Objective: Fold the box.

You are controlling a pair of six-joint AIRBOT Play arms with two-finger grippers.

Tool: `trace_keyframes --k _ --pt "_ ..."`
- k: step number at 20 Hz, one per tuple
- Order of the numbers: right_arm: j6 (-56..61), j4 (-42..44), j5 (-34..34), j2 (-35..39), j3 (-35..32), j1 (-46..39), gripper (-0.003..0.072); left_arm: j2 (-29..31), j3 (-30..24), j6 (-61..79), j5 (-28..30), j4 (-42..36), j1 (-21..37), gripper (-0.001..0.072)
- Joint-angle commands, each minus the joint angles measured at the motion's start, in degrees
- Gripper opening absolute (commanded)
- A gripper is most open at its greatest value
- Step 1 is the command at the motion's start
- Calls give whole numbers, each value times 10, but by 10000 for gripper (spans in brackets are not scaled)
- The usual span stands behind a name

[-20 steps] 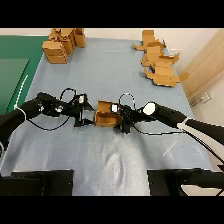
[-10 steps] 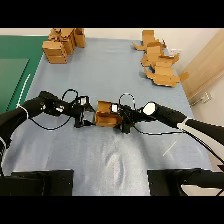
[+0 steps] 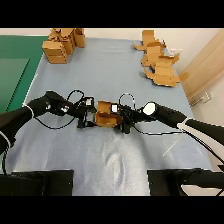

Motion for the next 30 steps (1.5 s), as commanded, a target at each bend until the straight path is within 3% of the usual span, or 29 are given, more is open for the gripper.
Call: trace_keyframes --k 1,19,20,21,22,26,27,29,30 --pt "0 0 0 0 0 0 516 -11 16 -42 24 25 -20 642" --pt "0 0 0 0 0 0 516 -16 24 -112 90 89 -69 641" --pt "0 0 0 0 0 0 516 -16 24 -112 92 88 -69 603" --pt "0 0 0 0 0 0 516 -16 24 -111 93 88 -69 310" --pt "0 0 0 0 0 0 516 -16 24 -111 93 88 -69 104" --pt "0 0 0 0 0 0 522 -16 24 -110 93 88 -69 105" --pt "0 0 0 1 0 0 547 -16 24 -110 93 88 -69 105" --pt "7 -3 0 4 0 0 713 -16 24 -110 93 88 -69 105" --pt "20 -13 0 8 0 0 714 -16 24 -110 93 88 -69 105"
